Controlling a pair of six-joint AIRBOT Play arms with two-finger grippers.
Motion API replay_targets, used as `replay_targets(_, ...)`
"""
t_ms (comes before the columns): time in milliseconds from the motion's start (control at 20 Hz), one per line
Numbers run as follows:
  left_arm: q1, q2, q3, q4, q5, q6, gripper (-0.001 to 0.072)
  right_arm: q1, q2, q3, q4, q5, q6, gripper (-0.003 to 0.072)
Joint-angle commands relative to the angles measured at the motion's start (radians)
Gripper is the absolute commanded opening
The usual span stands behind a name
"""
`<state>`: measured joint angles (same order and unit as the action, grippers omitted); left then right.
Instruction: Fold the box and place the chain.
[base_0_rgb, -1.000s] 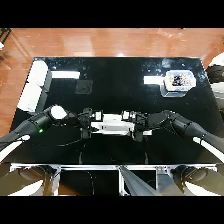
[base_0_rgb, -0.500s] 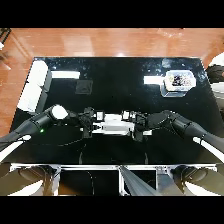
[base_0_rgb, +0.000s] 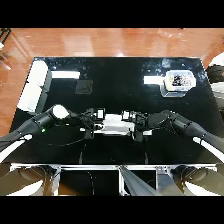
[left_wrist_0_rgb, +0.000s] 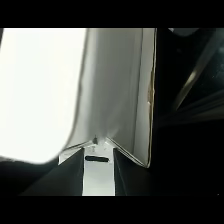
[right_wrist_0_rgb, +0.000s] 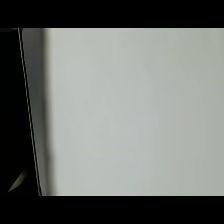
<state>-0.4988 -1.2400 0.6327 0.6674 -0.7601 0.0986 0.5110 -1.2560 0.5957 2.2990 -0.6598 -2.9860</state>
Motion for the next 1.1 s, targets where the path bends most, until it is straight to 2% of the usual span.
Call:
replay_targets(0,-0.003,-0.002,0.001,-0.035,-0.003,-0.001,0.0289,0.000,0.000,0.000,0.001,0.001,0.000,0.0521)
replay_targets(400,-0.012,-0.016,0.001,-0.055,-0.003,0.000,0.0288,0.000,0.000,0.000,0.001,0.001,0.000,0.0522)
replay_targets(500,-0.017,-0.020,0.001,-0.056,0.000,0.000,0.0192,0.000,0.000,0.000,0.001,0.001,0.000,0.0522)
replay_targets(800,-0.017,-0.020,0.001,-0.056,0.001,0.000,0.0194,0.000,0.000,0.000,0.001,0.001,0.000,0.0521)
replay_targets(850,-0.017,-0.020,0.001,-0.056,0.001,0.000,0.0210,0.000,0.000,0.000,0.001,0.001,0.000,0.0521)
replay_targets(900,-0.017,-0.020,0.001,-0.055,0.001,0.000,0.0268,0.000,0.000,0.000,0.001,0.001,0.000,0.0522)
replay_targets(950,-0.017,-0.020,0.001,-0.055,0.001,0.000,0.0373,0.000,0.000,0.000,0.001,0.001,0.000,0.0521)
replay_targets(1050,-0.017,-0.020,0.001,-0.054,-0.003,-0.001,0.0378,0.000,0.000,0.000,0.001,0.001,0.000,0.0521)
